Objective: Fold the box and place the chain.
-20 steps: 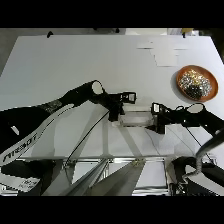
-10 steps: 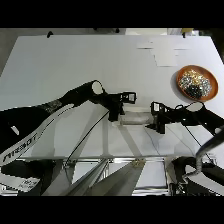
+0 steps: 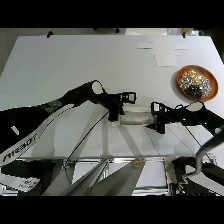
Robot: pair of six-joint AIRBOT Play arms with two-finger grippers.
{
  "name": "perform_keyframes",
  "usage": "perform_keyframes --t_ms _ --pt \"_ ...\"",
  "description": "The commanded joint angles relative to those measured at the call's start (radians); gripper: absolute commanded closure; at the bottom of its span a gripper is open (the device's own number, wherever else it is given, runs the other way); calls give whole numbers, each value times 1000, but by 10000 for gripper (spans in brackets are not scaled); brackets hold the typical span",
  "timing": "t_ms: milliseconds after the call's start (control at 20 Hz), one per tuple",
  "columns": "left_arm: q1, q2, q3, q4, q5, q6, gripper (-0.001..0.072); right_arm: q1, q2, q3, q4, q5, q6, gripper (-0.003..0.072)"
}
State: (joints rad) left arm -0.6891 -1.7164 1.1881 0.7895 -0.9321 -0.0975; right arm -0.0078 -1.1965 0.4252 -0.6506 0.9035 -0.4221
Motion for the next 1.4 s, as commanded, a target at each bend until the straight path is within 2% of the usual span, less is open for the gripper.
perform_keyframes --t_ms 0,550,1050,1100,1200,1250,1300,1350 --pt "0 -1 -1 0 1 0 701 0 1 1 0 -2 2 271" --pt "0 -1 -1 0 29 30 701 0 1 1 0 -2 2 271" --pt "0 0 -1 0 9 2 698 0 1 1 0 -2 2 271" --pt "0 1 -1 1 6 -19 649 0 1 1 0 -2 2 271" --pt "5 7 -1 1 -1 -75 342 0 1 1 0 -2 2 271" --pt "5 14 -1 9 0 -117 218 0 1 1 0 -2 2 271" --pt "5 26 -1 21 -4 -143 135 0 1 1 0 -2 2 271" --pt "5 39 -1 39 -16 -155 109 0 1 1 0 -2 2 271"
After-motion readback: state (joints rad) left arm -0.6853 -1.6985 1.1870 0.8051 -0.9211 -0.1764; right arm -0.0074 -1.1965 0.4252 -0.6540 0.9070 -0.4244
